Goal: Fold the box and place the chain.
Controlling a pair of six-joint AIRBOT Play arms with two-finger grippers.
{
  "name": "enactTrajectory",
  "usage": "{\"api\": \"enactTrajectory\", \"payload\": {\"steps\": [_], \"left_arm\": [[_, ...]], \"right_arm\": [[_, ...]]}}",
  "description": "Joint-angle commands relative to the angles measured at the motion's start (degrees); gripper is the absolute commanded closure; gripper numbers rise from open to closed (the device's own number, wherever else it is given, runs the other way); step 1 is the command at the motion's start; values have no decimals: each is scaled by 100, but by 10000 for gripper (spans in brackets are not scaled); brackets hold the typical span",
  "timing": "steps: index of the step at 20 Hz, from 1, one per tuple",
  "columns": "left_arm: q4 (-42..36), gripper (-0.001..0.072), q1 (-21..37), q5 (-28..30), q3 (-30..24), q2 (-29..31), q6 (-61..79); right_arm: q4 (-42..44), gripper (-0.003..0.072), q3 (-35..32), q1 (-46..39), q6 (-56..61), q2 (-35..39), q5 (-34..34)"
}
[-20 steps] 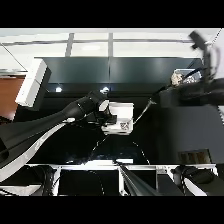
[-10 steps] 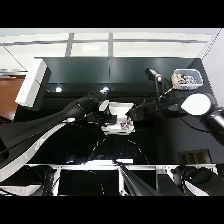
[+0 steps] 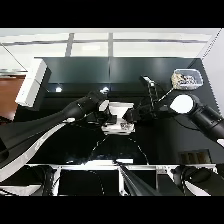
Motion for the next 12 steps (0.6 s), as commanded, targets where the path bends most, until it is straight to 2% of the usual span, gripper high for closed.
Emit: {"api": "enactTrajectory", "payload": {"steps": [1, 3, 6, 7, 8, 10, 12], "left_arm": [[2, 676, 4, 2, 4, 2, 0], [2, 676, 4, -2, 4, 2, 2], [2, 677, 4, -7, 4, 2, 2], [-2, 676, 4, -7, 4, 2, 0], [-28, 676, 4, -4, 4, 2, 0], [-28, 676, 4, -4, 4, 2, 2], [-28, 676, 4, -7, 4, 2, 2]], "right_arm": [[-636, 278, 7, -688, 201, 31, 334], [-1871, 278, -33, -1360, 739, 13, 98], [-3759, 270, -164, -2352, 2326, -229, -907], [-3882, 63, -164, -2643, 2524, -431, -1283], [-3709, -34, -157, -2879, 2573, -688, -1698], [-3034, -34, 63, -3220, 2573, -1292, -2131], [-2470, -34, 579, -3364, 2566, -1947, -2033]]}}
